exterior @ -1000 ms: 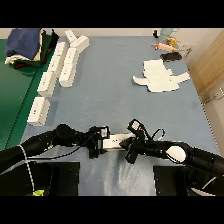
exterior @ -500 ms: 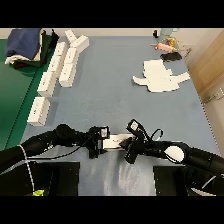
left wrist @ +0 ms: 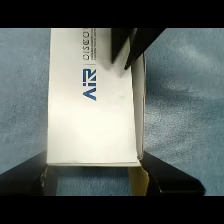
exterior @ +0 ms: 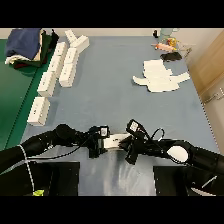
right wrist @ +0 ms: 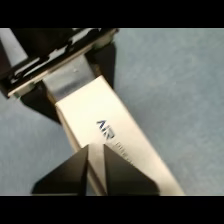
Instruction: Fold the box.
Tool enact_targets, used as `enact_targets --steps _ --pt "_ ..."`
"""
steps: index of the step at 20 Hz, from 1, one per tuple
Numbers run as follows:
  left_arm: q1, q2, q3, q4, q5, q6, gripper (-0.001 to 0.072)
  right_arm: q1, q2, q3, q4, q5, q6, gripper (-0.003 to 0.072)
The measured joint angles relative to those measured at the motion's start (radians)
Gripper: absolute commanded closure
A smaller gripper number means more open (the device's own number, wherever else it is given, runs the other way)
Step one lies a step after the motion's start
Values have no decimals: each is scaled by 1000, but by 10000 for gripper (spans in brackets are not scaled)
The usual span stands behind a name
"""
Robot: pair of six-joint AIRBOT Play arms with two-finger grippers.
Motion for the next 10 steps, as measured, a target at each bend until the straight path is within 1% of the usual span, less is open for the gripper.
enact_targets --steps 10 --pt "0 0 0 4 0 3 187 -14 34 7 -16 -70 0 493"
